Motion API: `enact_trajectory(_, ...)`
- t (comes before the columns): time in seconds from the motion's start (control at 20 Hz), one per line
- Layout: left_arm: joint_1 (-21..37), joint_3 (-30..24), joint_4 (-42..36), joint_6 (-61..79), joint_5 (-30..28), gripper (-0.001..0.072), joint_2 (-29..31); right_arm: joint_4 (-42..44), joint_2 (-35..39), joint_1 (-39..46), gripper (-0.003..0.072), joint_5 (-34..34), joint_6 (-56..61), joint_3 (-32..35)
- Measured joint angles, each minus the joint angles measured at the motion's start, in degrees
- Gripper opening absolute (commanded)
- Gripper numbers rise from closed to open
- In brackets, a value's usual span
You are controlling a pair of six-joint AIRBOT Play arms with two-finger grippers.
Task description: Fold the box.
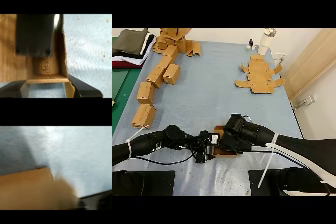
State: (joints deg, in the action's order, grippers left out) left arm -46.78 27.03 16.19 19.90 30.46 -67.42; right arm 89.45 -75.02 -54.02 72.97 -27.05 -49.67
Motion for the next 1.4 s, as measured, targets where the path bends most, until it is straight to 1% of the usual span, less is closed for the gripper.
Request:
enact_trajectory(0.1, 0.0, 0.0, 0.1, 0.3, -0.2, 0.0533, 0.0, 0.4, 1.1, -0.1, 0.0529, 0.3, -0.4, -0.1)
enact_trajectory(0.45, 0.0, 0.0, 0.1, 0.3, 0.0, 0.0533, 0.0, -0.8, 8.0, 0.0, 0.0529, 5.0, -0.4, -0.1)
enact_trajectory(0.55, 0.0, 0.0, 0.1, 0.3, 0.0, 0.0533, 0.0, -1.0, 11.3, 0.0, 0.0504, 5.7, 0.2, -0.1)
enact_trajectory(0.6, 0.0, 0.0, 0.1, 0.3, 0.0, 0.0533, 0.0, -1.4, 13.2, 0.0, 0.0431, 6.3, 0.7, -0.1)
enact_trajectory(0.65, 0.0, 0.0, 0.1, 0.3, 0.0, 0.0533, 0.0, -1.7, 15.6, 0.2, 0.0194, 6.8, 1.1, -0.1)
enact_trajectory(0.7, 0.0, 0.0, 0.1, 0.3, 0.0, 0.0533, 0.0, -1.9, 17.9, 0.5, 0.0022, 7.3, 1.4, 0.0)
enact_trajectory(0.75, 0.0, 0.0, 0.1, 0.3, 0.0, 0.0533, 0.0, -2.2, 20.2, 1.4, 0.0004, 8.1, 1.6, 0.3)
enact_trajectory(0.85, 0.0, 0.0, 0.1, 0.3, 0.0, 0.0533, 0.0, -3.1, 23.9, 5.1, 0.0004, 8.8, 0.3, 1.9)
enact_trajectory(0.95, 0.0, 0.0, 0.1, 0.3, 0.0, 0.0533, 0.0, -2.3, 25.7, 12.3, 0.0004, 7.3, -5.1, 4.6)
enact_trajectory(1.0, 0.0, 0.0, 0.1, 0.2, 0.0, 0.0533, 0.0, -0.2, 25.8, 17.1, 0.0004, 5.0, -9.3, 6.1)
enact_trajectory(1.05, 0.0, 0.0, 0.1, 0.2, 0.0, 0.0533, 0.0, 3.7, 25.4, 22.8, 0.0004, 1.6, -15.3, 7.8)
enact_trajectory(1.1, 0.0, 0.0, 0.1, 0.2, 0.0, 0.0533, 0.0, 8.8, 24.4, 28.2, 0.0004, -1.9, -22.1, 9.0)
enact_trajectory(1.2, 0.0, 0.0, 0.1, 0.2, 0.0, 0.0533, 0.0, 23.0, 20.4, 38.6, 0.0004, -7.6, -38.6, 10.4)
enact_trajectory(1.3, 0.0, 0.0, 0.1, 0.2, 0.0, 0.0533, 0.0, 37.8, 14.1, 45.9, 0.0004, -9.6, -54.6, 10.4)
enact_trajectory(1.4, 0.0, 0.0, 0.1, 0.2, 0.0, 0.0533, 0.0, 48.9, 7.6, 48.7, 0.0003, -8.8, -66.8, 9.3)
